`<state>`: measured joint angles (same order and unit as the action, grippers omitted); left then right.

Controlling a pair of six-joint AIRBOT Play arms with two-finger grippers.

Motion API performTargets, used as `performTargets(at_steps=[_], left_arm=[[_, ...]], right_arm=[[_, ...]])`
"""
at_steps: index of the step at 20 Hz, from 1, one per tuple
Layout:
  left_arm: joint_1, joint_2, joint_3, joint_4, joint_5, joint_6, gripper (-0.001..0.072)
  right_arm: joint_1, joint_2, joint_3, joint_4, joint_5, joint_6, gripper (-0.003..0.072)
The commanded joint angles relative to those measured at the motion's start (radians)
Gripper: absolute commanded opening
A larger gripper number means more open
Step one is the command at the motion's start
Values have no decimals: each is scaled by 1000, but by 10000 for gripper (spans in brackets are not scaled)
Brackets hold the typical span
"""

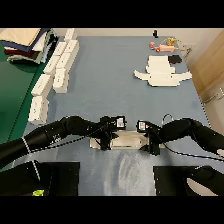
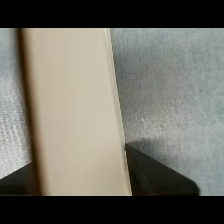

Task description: Fold the box.

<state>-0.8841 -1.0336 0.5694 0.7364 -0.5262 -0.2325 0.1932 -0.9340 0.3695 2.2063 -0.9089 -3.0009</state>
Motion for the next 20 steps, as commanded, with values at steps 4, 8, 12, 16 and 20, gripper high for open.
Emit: performTargets(at_steps=[4, 8, 12, 16, 20], left_arm=[[0, 0, 1, 0, 0, 0, 15], [0, 0, 1, 0, 0, 0, 14], [0, 0, 1, 0, 0, 0, 15], [0, 0, 1, 0, 0, 0, 14], [0, 0, 1, 0, 0, 0, 14]], right_arm=[[1, 0, -1, -3, -16, 0, 512], [1, 0, -1, -4, -21, 0, 512], [1, 0, -1, -6, -21, 0, 511], [1, 0, -1, -11, -21, 0, 512], [1, 0, -1, -11, -21, 0, 512]])
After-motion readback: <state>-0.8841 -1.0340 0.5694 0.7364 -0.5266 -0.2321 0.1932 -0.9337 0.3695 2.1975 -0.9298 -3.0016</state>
